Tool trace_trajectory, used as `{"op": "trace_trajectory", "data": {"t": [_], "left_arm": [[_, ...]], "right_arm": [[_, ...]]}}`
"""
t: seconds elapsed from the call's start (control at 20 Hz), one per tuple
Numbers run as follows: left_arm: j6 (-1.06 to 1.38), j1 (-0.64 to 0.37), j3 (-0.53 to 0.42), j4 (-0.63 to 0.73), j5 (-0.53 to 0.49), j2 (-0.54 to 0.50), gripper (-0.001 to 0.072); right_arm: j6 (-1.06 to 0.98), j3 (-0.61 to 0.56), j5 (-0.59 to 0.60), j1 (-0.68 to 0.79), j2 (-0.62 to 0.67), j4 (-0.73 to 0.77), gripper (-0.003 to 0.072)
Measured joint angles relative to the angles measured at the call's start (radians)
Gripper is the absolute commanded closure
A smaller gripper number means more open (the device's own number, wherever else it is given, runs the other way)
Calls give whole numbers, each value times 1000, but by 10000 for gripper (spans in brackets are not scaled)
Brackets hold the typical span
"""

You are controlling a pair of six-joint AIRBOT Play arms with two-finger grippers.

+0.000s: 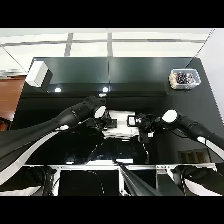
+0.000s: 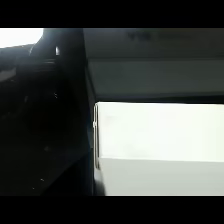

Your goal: Fold the box and place the chain.

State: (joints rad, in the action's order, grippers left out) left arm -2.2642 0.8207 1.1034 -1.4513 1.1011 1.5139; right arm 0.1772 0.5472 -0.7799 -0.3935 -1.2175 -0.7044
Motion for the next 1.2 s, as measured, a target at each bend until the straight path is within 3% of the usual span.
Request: {"op": "trace_trajectory", "data": {"t": [0.25,0.3,0.4,0.5,0.6,0.65,0.7,0.95,1.2], "left_arm": [[-9,-1,0,-7,0,0,680],[-9,-1,0,-6,0,0,680],[-9,-1,0,-6,0,0,679],[-8,-1,0,-6,0,0,679],[-8,-1,0,-6,0,0,679],[-8,-1,0,-5,0,0,679],[-6,-1,0,-3,1,0,679],[-6,-1,0,1,1,0,679],[-9,-2,0,3,1,0,679]], "right_arm": [[-10,0,-14,21,82,-86,-34],[-10,0,-13,23,89,-90,34],[-7,0,-13,27,98,-97,69],[5,0,-15,28,103,-91,260],[9,0,-13,29,105,-78,286],[11,0,-13,29,106,-69,465],[13,0,-13,30,107,-60,504],[-2,0,-19,30,97,14,503],[-10,0,-10,30,41,189,505]]}}
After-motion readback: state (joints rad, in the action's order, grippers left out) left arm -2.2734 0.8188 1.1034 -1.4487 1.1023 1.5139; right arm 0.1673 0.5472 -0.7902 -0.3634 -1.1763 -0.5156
